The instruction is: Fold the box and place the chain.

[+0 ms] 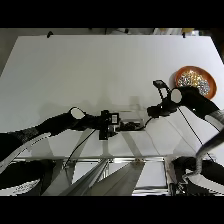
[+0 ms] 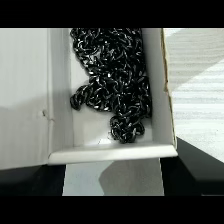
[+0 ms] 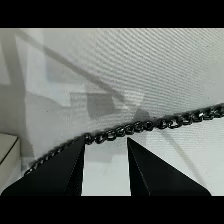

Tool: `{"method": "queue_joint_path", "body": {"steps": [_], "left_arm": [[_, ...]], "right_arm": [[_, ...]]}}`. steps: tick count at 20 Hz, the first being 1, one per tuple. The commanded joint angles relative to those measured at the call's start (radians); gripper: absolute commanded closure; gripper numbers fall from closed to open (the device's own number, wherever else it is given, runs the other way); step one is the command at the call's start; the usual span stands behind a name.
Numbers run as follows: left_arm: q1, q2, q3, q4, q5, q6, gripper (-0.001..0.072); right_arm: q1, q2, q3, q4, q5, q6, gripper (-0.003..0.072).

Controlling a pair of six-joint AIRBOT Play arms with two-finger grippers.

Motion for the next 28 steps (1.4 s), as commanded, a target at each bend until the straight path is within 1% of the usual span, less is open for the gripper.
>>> {"method": "queue_joint_path", "body": {"steps": [1,4,6,7,8,9,11,14,20,22,23,24,25,28], "left_arm": [[0.0,0.001,0.0,0.0,0.0,0.0,0.0508],[0.0,0.001,0.0,0.0,0.0,0.0,0.0508],[0.0,0.001,0.0,0.0,0.0,0.0,0.0508],[0.0,0.001,0.0,0.0,0.0,0.0,0.0508],[0.0,0.001,0.0,0.0,0.0,0.0,0.0508],[0.0,0.001,0.0,0.0,0.0,0.0,0.0508],[0.0,0.001,0.0,0.0,0.0,0.0,0.0508],[0.0,0.001,0.0,0.0,0.0,0.0,0.0508],[0.0,0.001,0.0,0.0,0.0,0.0,0.0508],[0.0,0.001,0.0,0.0,0.0,0.0,0.0509],[0.0,0.001,0.0,0.0,0.0,0.0,0.0509],[0.0,0.001,0.0,0.0,0.0,0.0,0.0509],[0.0,0.001,0.0,0.0,0.0,0.0,0.0509],[0.0,0.001,0.0,0.0,0.0,0.0,0.0509]], "right_arm": [[0.001,-0.029,-0.001,0.002,0.035,0.007,0.0396],[0.001,-0.029,-0.001,0.003,0.043,0.007,0.0416],[0.001,-0.029,-0.001,0.003,0.044,0.007,0.0492],[0.001,-0.029,-0.001,0.002,0.042,0.007,0.0514],[0.001,-0.029,-0.001,0.002,0.04,0.006,0.0515],[0.001,-0.029,-0.001,0.002,0.037,0.006,0.0535],[0.001,-0.028,-0.001,0.002,0.035,-0.004,0.067],[0.004,-0.014,-0.001,0.002,0.044,-0.025,0.067],[0.065,0.11,-0.001,0.002,0.059,-0.03,0.067],[0.069,0.125,-0.001,0.002,0.06,-0.018,0.0668],[0.069,0.124,-0.001,0.001,0.06,-0.018,0.0643],[0.069,0.119,-0.001,0.0,0.058,-0.018,0.0543],[0.069,0.112,-0.001,-0.002,0.051,-0.017,0.0497],[0.068,0.063,-0.001,-0.029,0.034,0.031,0.0497]]}}
